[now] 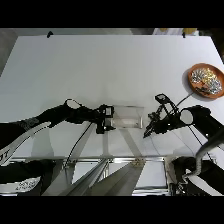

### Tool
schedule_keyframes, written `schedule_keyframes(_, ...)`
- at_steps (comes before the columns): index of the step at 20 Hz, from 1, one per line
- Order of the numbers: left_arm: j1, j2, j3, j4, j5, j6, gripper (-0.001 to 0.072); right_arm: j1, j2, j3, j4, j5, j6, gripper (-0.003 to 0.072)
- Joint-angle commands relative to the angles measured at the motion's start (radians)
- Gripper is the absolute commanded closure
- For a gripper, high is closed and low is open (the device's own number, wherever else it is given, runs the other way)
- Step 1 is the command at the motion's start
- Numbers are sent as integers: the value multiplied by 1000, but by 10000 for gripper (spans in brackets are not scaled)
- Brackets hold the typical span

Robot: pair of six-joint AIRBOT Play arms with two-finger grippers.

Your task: Fold the box and place the chain.

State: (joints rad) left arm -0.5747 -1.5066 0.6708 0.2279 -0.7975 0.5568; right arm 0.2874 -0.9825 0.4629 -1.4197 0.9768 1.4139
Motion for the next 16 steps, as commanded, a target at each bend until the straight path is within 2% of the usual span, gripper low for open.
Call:
schedule_keyframes(1, 0, 0, 0, 0, 0, 0, 577, 1, -32, -1, 2, -10, 3, 508)
schedule_keyframes(4, 0, 0, 0, 0, 0, 0, 577, 1, -32, -1, 2, -28, 3, 509)
schedule_keyframes(5, 0, 0, 1, 0, 0, 0, 577, 1, -32, -1, 2, -27, 3, 530)
schedule_keyframes(6, 0, 1, 1, 0, 0, 0, 577, 1, -32, -1, 2, -27, 3, 611)
schedule_keyframes(7, 0, 1, 0, 0, 0, 0, 577, 1, -32, -1, 2, -27, 3, 661)
schedule_keyframes(10, 0, 1, 1, 0, 0, 0, 577, 1, -19, 2, 2, -9, 3, 669)
schedule_keyframes(12, 0, 1, 0, 0, 1, 0, 577, 1, 27, 23, 1, 53, 3, 669)
schedule_keyframes(16, 0, 1, 0, 0, 0, 0, 577, 2, 158, 166, 6, 188, 3, 669)
